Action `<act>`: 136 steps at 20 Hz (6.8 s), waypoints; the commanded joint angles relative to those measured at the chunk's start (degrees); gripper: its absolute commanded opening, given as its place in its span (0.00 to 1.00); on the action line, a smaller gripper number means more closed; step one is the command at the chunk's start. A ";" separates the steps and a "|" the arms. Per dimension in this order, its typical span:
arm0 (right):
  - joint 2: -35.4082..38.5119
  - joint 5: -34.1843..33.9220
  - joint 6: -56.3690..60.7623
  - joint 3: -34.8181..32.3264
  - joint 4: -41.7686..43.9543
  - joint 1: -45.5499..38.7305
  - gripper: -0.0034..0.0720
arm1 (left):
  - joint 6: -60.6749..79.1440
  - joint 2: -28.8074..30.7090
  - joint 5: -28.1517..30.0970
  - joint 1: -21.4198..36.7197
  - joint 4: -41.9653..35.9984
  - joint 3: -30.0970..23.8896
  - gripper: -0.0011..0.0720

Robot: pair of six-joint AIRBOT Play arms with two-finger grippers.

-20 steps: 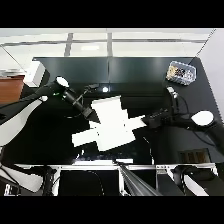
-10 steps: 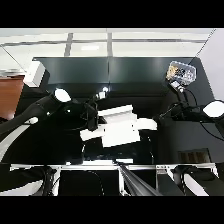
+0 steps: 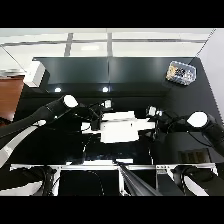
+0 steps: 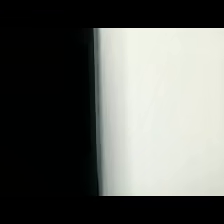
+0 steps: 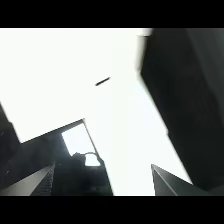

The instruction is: Fold the box and place the chain.

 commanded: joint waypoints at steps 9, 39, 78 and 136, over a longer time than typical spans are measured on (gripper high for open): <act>-6.56 -9.38 -9.14 -1.55 4.55 13.14 0.99 | 0.52 -0.42 0.68 -0.15 0.26 -0.02 0.05; -14.67 -9.84 -29.44 4.33 22.51 8.72 0.99 | -0.96 -0.39 0.02 -0.17 0.26 -0.02 0.05; -20.90 -11.37 -27.98 4.46 20.22 8.85 0.99 | -4.81 -0.98 -0.61 -0.17 3.43 1.33 0.05; -21.90 -10.88 -28.74 5.53 20.28 8.85 0.58 | -45.33 12.79 -25.70 3.45 -9.55 -7.82 0.05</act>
